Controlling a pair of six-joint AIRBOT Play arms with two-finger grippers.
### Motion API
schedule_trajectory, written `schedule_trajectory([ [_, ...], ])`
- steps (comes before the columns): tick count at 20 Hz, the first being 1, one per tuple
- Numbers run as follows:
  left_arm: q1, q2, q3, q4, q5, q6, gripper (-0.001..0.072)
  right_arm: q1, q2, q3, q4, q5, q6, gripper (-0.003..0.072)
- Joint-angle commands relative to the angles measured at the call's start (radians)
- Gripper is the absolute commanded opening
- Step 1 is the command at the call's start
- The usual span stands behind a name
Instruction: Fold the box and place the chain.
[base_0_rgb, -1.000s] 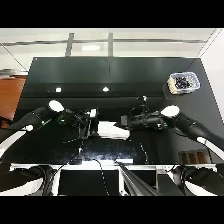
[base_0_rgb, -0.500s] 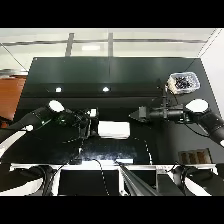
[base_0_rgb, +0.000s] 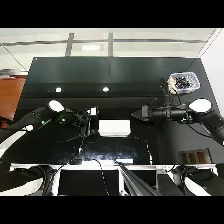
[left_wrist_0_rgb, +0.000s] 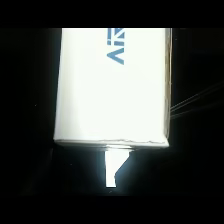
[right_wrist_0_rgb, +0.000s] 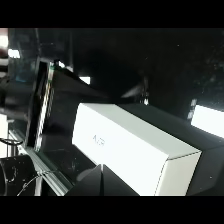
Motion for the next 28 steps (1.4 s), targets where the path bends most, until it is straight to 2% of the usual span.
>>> schedule_trajectory([
  [1, 0.001, 0.011, 0.0, 0.006, -0.006, 0.001, 0.072, -0.001, 0.001, 0.001, -0.005, -0.007, 0.0, 0.0021],
  [4, 0.005, 0.082, 0.0, 0.018, -0.007, -0.053, 0.072, -0.001, 0.001, 0.001, -0.005, -0.005, 0.0, 0.0021],
  [8, 0.013, 0.222, 0.002, 0.164, 0.001, -0.233, 0.072, -0.012, 0.001, 0.001, -0.028, -0.011, 0.0, 0.0021],
  [10, 0.015, 0.297, 0.033, 0.175, -0.024, -0.397, 0.072, -0.057, 0.001, 0.001, -0.055, -0.009, 0.014, 0.0021],
  [14, 0.014, 0.405, 0.1, 0.292, -0.069, -0.695, 0.072, -0.179, 0.001, 0.001, -0.084, 0.042, 0.014, 0.0021],
  [16, 0.003, 0.385, 0.15, 0.363, -0.125, -0.96, 0.072, -0.238, 0.002, 0.001, -0.108, 0.044, 0.014, 0.0021],
  [17, -0.015, 0.365, 0.167, 0.386, -0.169, -0.974, 0.072, -0.269, 0.002, 0.001, -0.122, 0.038, 0.014, 0.0021],
  [18, -0.05, 0.345, 0.173, 0.401, -0.169, -0.974, 0.072, -0.297, 0.002, 0.001, -0.139, 0.034, 0.015, 0.0021],
  [21, -0.196, 0.261, 0.2, 0.496, -0.122, -0.975, 0.072, -0.36, 0.002, 0.001, -0.18, 0.031, 0.019, 0.0021],
  [23, -0.277, 0.169, 0.256, 0.528, -0.122, -0.991, 0.072, -0.373, 0.002, 0.001, -0.2, 0.032, 0.027, 0.0021],
  [26, -0.312, 0.033, 0.386, 0.519, -0.174, -0.992, 0.072, -0.373, 0.002, 0.001, -0.224, 0.035, 0.028, 0.0021],
  [28, -0.312, -0.011, 0.448, 0.531, -0.186, -0.977, 0.072, -0.373, 0.002, 0.001, -0.233, 0.038, 0.029, 0.0021],
])
